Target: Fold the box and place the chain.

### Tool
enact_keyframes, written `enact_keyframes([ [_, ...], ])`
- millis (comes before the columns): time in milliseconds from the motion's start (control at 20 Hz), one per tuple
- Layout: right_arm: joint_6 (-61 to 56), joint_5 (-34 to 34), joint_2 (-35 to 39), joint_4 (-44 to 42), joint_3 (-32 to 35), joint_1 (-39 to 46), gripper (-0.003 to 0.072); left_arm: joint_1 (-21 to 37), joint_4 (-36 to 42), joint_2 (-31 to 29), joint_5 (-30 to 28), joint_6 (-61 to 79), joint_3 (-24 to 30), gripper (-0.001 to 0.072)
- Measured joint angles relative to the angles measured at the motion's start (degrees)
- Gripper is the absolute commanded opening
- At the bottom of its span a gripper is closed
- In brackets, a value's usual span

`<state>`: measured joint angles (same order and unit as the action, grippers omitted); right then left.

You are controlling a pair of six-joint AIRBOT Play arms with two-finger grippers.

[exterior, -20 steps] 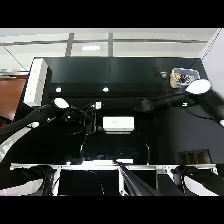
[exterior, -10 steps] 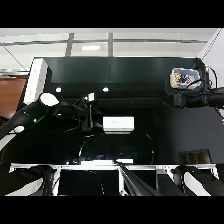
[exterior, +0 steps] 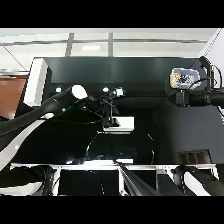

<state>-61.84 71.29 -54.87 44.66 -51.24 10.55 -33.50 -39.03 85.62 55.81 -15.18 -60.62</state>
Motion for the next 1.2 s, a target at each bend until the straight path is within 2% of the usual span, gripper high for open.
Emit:
enact_keyframes([
  [450,-0.04,1.4,0.0,0.2,0.0,0.04,0.0018,-2.93,-2.62,3.15,1.88,-3.1,-2.27,0.0714],
  [600,-0.04,1.49,0.0,0.24,0.0,0.04,0.0018,-4.57,-6.12,3.26,2.01,-3.21,-2.32,0.0714],
  [850,-0.04,1.53,0.0,0.37,0.0,0.04,0.0018,-7.8,-12.33,4.11,-1.16,-3.28,-2.36,0.07],
  [900,-0.17,1.53,0.0,0.39,0.0,0.04,0.0018,-8.33,-12.94,4.48,-1.95,-3.45,-2.36,0.0481],
  [950,-0.81,1.55,0.0,0.5,0.0,0.04,0.0018,-8.7,-13.38,4.63,-2.73,-3.87,-2.38,0.0339],
  [1200,-5.49,2.19,0.0,6.38,0.0,0.04,0.0018,-6.4,-18.99,1.79,-1.25,-14.19,-2.84,0.0326],
])
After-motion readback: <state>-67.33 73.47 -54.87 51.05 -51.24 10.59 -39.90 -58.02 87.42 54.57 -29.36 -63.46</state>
